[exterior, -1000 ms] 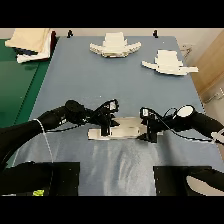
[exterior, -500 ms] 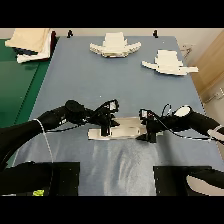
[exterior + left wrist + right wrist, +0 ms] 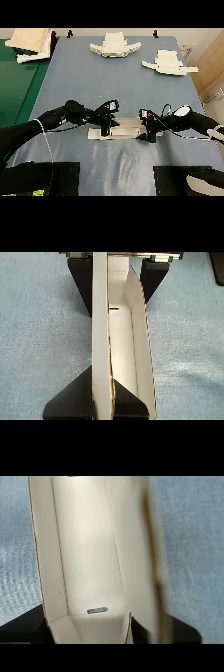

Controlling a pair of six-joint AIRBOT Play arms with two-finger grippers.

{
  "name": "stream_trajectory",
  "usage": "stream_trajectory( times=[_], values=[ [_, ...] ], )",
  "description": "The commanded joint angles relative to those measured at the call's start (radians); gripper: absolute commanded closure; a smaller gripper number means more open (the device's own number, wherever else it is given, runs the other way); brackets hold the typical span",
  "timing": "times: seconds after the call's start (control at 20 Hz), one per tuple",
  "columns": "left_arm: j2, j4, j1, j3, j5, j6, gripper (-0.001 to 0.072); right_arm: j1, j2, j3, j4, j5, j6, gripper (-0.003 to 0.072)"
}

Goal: Fold the box.

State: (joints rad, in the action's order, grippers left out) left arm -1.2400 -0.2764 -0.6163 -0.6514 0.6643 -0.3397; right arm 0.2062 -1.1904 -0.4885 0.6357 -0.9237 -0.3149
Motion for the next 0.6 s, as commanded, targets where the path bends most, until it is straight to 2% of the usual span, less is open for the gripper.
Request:
stream_trajectory(
  times=[0.0,0.55],
  values=[
    [0.000,0.000,0.000,0.000,0.000,0.000,0.0693,0.002,-0.001,0.001,-0.002,-0.002,0.000,0.0125],
    [0.000,0.000,0.000,0.000,0.000,0.000,0.0693,0.032,-0.001,0.001,-0.016,0.009,0.005,0.0124]
  ],
)
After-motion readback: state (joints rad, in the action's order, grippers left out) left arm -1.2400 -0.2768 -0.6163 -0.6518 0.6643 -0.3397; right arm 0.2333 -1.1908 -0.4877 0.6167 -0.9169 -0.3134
